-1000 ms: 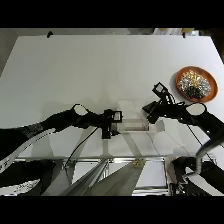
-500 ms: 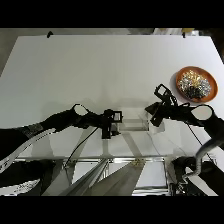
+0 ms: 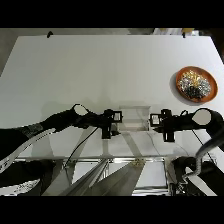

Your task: Fold the box and place the chain.

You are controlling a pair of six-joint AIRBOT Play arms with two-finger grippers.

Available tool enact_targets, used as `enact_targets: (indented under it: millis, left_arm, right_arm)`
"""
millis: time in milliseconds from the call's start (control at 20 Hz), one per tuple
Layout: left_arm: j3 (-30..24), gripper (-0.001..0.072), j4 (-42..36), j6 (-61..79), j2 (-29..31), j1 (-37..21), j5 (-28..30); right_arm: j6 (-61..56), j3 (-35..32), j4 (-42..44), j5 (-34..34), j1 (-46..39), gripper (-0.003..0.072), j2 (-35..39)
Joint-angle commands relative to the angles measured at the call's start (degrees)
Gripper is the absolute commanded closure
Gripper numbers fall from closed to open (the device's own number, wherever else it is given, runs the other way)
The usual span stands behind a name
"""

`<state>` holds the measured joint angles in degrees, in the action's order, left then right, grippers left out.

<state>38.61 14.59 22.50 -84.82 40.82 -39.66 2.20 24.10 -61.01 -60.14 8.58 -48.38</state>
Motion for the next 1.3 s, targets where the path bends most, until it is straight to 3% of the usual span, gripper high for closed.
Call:
enact_targets:
  millis: [0, 100, 400, 600, 750, 850, 950, 1100, 1250]
  left_arm:
    - [0.0, 0.0438, 0.0, 0.0, 0.0, 0.0, 0.0]
    - [0.0, 0.0438, 0.0, 0.0, 0.0, 0.0, 0.0]
    - [0.0, 0.0438, 0.0, 0.0, 0.0, 0.0, 0.0]
    - [0.0, 0.0438, 0.0, 0.0, 0.0, 0.0, 0.0]
    - [0.0, 0.0438, 0.0, 0.0, 0.0, 0.0, 0.0]
    - [0.0, 0.0438, 0.0, 0.0, 0.0, 0.0, 0.0]
    - [0.0, 0.0438, 0.0, 0.0, 0.0, 0.0, 0.0]
    - [0.0, 0.0438, 0.0, 0.0, 0.0, 0.0, 0.0]
    - [0.0, 0.0438, 0.0, 0.0, 0.0, 0.0, 0.0]
  right_arm:
    - [8.2, -0.2, 3.7, 0.0, 0.0, 0.0558, -4.2]
    - [9.0, -0.2, 5.9, 2.3, 0.0, 0.0593, -5.4]
    - [9.0, -0.2, 6.8, 4.9, 0.0, 0.0593, -7.2]
    - [10.4, -0.2, 15.2, 5.7, 0.0, 0.0593, -9.2]
    - [11.8, -0.7, 16.7, 6.0, 0.0, 0.059, -9.4]
    - [11.9, -2.2, 17.7, 7.6, 0.0, 0.0553, -9.4]
    - [13.3, -3.9, 20.1, 9.0, 0.0, 0.0447, -9.4]
    - [14.8, -4.7, 21.3, 8.9, 0.0, 0.0363, -9.4]
    - [12.8, -4.7, 20.3, 8.7, 0.0, 0.0341, -8.7]
